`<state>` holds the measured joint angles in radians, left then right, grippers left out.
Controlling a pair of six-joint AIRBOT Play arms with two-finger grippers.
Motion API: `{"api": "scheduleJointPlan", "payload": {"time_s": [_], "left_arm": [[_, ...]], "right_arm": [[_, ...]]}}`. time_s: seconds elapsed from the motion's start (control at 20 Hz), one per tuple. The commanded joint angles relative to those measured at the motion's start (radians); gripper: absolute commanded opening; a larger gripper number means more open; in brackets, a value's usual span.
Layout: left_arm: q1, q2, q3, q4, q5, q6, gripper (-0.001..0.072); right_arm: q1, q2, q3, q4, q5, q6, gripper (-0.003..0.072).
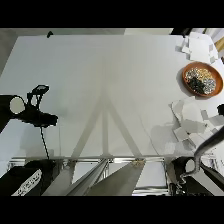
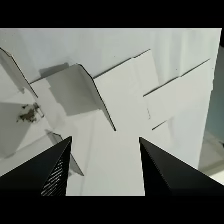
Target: Fold the box and place the chain.
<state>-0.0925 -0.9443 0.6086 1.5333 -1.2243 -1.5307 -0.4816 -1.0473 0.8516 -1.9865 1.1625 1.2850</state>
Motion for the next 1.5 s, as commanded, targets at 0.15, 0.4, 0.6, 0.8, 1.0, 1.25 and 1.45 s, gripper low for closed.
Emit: {"api": "scheduleJointPlan", "payload": {"time_s": [0.15,0.4,0.6,0.8,1.0,1.25,1.45], "left_arm": [[0.0,0.0,-0.001,0.0,0.0,0.001,0.0012],[0.0,0.0,0.0,0.0,0.0,0.0,0.0012],[0.0,0.0,0.0,0.0,0.0,0.0,0.0012],[0.0,0.0,0.0,0.0,0.0,0.0,0.0012],[0.0,0.0,-0.001,0.0,0.0,0.0,0.0012],[0.0,0.0,-0.001,0.0,0.0,0.0,0.0012],[0.0,0.0,0.0,0.0,0.0,0.0,0.0012]], "right_arm": [[0.0,-0.031,0.0,0.005,-0.028,-0.015,0.0475],[0.0,-0.048,0.0,0.015,-0.066,-0.015,0.0475],[0.0,-0.049,0.0,0.063,-0.082,-0.121,0.0476],[-0.027,-0.098,0.0,0.047,-0.072,-0.173,0.0476],[-0.045,-0.175,0.0,-0.006,-0.058,-0.196,0.0477],[-0.045,-0.22,0.0,-0.034,-0.079,-0.221,0.0539],[-0.045,-0.256,0.0,-0.042,-0.081,-0.21,0.034]]}}
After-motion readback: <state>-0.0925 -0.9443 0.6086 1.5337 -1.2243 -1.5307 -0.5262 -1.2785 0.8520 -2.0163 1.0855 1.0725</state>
